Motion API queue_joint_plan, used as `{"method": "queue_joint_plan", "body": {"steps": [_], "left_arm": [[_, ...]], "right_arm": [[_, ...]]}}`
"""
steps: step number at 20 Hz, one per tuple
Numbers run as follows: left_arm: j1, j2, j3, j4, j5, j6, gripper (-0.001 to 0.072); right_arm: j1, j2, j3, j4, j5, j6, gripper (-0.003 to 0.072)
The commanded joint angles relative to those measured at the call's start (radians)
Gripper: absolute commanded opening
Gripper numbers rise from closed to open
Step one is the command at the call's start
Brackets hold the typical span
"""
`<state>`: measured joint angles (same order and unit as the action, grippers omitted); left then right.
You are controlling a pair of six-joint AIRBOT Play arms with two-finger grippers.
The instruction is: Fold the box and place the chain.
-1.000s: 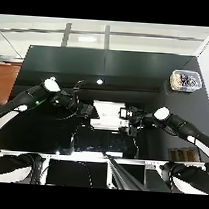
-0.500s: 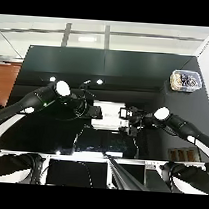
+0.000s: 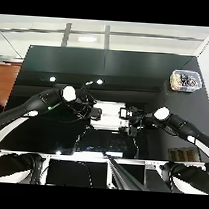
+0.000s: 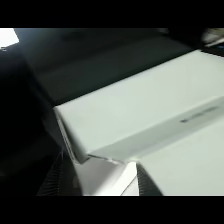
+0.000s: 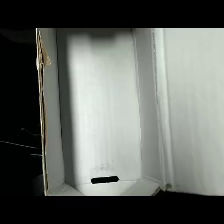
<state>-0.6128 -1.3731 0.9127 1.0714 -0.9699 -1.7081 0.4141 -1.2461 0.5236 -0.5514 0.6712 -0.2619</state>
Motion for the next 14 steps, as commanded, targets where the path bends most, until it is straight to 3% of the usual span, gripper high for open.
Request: {"method": "queue_joint_plan", "body": {"steps": [1,7,14], "left_arm": [[-0.045,0.000,0.003,0.150,0.002,-0.118,0.0509],[-0.152,-0.049,0.092,0.415,-0.065,-0.311,0.0509],[-0.196,-0.079,0.124,0.417,-0.111,-0.488,0.0509]], "right_arm": [[0.000,0.001,0.000,0.000,-0.001,0.000,0.0316],[0.000,0.001,0.000,0.000,-0.002,0.000,0.0316],[0.000,0.001,0.000,0.000,-0.002,0.000,0.0316]]}}
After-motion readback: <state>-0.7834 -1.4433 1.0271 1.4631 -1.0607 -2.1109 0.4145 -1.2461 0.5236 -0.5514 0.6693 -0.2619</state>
